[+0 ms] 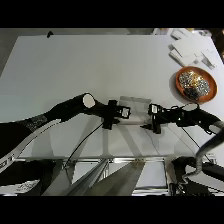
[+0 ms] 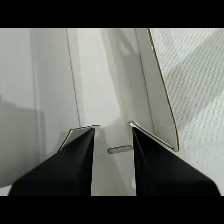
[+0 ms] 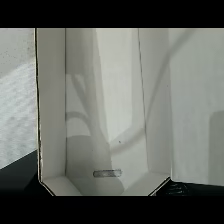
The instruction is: Fold the box and place the chain.
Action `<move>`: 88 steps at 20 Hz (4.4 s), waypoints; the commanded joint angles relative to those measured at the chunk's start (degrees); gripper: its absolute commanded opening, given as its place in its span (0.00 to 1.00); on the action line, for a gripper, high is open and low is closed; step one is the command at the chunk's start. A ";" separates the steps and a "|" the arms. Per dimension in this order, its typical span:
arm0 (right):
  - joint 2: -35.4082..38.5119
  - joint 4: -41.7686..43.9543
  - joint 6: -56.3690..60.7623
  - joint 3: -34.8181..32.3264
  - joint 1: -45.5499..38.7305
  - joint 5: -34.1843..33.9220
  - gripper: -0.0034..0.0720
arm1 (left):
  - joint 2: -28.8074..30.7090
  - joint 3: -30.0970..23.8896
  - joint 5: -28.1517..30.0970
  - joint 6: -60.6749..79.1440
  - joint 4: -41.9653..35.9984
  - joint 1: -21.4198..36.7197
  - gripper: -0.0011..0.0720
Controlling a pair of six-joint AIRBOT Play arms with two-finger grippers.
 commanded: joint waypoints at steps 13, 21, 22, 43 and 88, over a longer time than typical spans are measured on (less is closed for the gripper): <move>0.02 0.07 0.13 0.00 0.02 0.00 0.49 | 8.66 0.04 -9.14 -29.86 8.70 4.46 0.03; 0.02 0.07 0.11 0.00 0.02 0.00 0.49 | 20.33 -2.64 -11.89 -88.48 23.32 15.69 0.02; 0.02 0.04 0.13 0.00 0.02 0.00 0.49 | 20.28 -4.83 -9.77 -90.64 21.77 17.07 0.02; 0.02 0.07 0.11 0.00 0.02 0.00 0.49 | 10.29 -12.79 -0.22 -81.31 -12.00 10.23 0.03; 0.02 0.07 0.13 0.00 0.02 0.00 0.49 | -6.38 22.34 -20.83 -138.05 36.37 -9.75 0.50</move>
